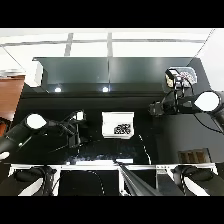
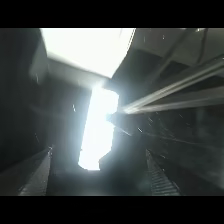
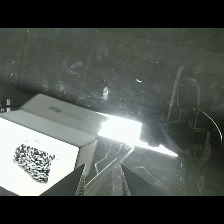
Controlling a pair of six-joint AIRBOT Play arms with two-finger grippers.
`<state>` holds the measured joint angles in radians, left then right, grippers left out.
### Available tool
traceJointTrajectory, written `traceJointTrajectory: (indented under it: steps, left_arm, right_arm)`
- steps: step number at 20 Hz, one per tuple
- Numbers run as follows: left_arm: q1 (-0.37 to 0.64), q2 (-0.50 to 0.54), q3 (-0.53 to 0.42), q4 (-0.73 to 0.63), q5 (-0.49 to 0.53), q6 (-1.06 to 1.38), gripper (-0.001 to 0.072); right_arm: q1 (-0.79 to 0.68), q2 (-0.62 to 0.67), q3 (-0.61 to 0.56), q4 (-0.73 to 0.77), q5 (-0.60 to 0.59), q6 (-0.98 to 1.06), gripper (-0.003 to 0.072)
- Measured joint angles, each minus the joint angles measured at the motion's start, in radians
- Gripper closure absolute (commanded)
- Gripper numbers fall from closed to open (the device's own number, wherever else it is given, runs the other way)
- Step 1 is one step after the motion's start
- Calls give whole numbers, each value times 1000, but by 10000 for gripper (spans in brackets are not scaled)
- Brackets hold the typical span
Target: Fold the box and place the chain.
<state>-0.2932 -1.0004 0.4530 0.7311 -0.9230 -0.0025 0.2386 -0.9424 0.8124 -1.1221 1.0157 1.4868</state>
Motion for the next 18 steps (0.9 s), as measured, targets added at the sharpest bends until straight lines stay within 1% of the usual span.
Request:
traceJointTrajectory:
  steps: [3, 5, 8, 13, 18]
  left_arm:
    - [-29, -101, 28, -82, 23, 159, -4]
    - [-48, -161, 48, -128, 37, 216, -4]
    - [-71, -224, 73, -159, 50, 259, -3]
    - [-83, -283, 108, -196, 72, 277, -3]
    - [-94, -302, 124, -212, 76, 280, -3]
  right_arm:
    - [0, 0, 0, 8, 4, 2, 419]
    - [0, 0, 0, 16, 8, 2, 419]
    - [0, 0, 0, 24, 11, 2, 419]
    - [0, 0, 0, 31, 11, 2, 419]
    - [0, 0, 0, 32, 9, 2, 419]
